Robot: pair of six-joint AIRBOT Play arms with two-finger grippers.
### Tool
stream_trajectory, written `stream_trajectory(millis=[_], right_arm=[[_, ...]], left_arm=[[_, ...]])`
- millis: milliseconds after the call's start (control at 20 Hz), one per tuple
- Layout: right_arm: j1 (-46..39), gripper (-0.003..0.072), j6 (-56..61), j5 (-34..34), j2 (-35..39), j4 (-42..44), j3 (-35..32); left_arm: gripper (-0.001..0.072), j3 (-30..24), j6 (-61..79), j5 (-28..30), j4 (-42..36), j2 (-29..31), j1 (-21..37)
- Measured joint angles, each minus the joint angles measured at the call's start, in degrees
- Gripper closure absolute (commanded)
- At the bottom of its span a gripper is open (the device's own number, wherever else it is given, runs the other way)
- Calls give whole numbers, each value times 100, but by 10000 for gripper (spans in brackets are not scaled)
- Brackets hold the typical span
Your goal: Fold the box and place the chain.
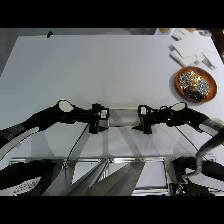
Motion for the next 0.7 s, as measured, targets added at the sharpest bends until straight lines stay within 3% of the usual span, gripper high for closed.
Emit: stream_trajectory(millis=[700], right_arm=[[0,389,-4,4,0,-4,0]], left_arm=[[4,0,192,4,-374,-227,-155]])
